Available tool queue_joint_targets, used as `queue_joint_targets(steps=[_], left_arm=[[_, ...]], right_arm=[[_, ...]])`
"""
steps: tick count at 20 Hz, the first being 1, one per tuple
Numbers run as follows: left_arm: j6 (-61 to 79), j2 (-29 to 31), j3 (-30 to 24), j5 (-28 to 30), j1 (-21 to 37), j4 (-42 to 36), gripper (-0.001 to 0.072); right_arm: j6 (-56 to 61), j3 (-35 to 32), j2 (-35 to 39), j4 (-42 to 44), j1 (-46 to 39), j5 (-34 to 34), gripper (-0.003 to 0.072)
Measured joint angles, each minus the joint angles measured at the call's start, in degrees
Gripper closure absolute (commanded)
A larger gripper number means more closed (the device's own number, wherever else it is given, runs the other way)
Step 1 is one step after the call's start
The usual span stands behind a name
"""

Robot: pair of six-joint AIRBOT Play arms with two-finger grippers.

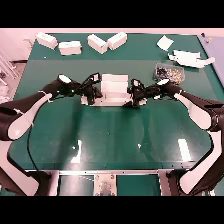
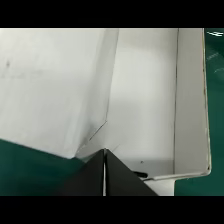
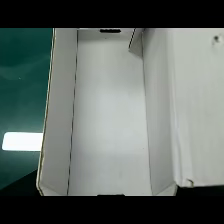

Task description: Fold the box and place the chain.

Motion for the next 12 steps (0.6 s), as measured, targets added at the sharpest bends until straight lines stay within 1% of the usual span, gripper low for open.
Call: queue_joint_targets(steps=[2,7,9,12], left_arm=[[-1.0,1.1,0.0,0.6,1.8,0.6,0.0689],[-5.2,3.8,0.1,-0.9,6.7,1.7,0.0689],[-11.0,4.3,0.2,-1.4,8.9,2.6,0.0689],[-24.9,4.6,0.2,-4.1,12.5,4.7,0.0689]], right_arm=[[-0.2,0.0,0.0,-0.2,0.0,0.3,0.0128],[-0.2,0.0,0.0,-0.1,0.1,0.2,0.0128],[-0.2,0.0,0.0,-0.1,0.1,0.2,0.0129],[-0.1,0.0,0.0,-0.1,0.1,0.1,0.0129]])
